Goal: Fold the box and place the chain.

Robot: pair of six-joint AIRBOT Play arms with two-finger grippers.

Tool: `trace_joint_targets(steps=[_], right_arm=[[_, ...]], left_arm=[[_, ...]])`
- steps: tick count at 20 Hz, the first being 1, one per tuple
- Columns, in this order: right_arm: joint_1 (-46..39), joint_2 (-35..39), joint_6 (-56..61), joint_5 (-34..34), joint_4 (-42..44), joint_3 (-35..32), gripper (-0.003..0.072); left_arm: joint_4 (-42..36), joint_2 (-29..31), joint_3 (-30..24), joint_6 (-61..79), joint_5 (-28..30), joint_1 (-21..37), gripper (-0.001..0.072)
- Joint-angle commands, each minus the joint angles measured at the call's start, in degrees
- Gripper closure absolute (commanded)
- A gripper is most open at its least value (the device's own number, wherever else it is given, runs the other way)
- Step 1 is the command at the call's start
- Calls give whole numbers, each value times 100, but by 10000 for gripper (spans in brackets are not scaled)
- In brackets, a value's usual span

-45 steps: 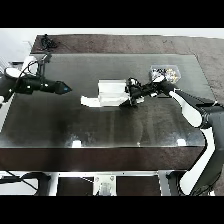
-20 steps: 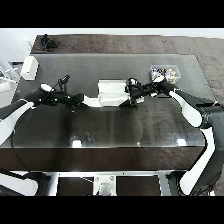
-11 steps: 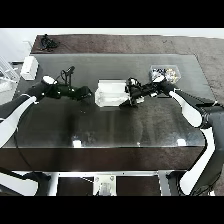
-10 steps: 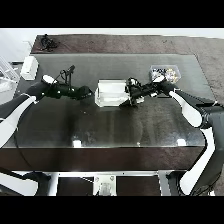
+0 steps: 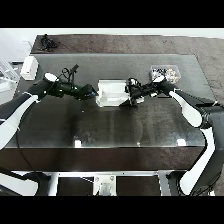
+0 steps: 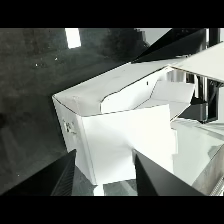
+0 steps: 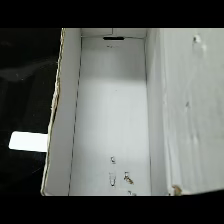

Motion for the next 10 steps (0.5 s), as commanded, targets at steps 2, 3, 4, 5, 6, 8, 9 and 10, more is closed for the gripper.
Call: trace_joint_targets(steps=[2, 3, 4, 5, 6, 8, 9, 10], right_arm=[[4, -4, 0, 2, 2, -2, 121], [4, -4, 2, 2, 2, -2, 121], [4, -4, 2, 2, 2, -2, 121], [4, -4, 0, 2, 2, -2, 121], [4, -4, 0, 2, 2, -2, 121], [4, -4, 0, 2, 2, -2, 121], [4, -4, 2, 2, 0, -2, 121], [4, -4, 0, 2, 2, -2, 121]], left_arm=[[293, -2, 7, -713, 26, -90, 291], [317, 0, 7, -804, 26, -90, 291], [317, 0, 7, -863, 24, -90, 290], [317, 0, 9, -957, 28, -125, 290], [315, 0, 9, -975, 35, -164, 290], [369, 0, 9, -1196, 74, -223, 291], [369, 0, 9, -1241, 87, -251, 290], [358, 0, 9, -1248, 94, -251, 290]])
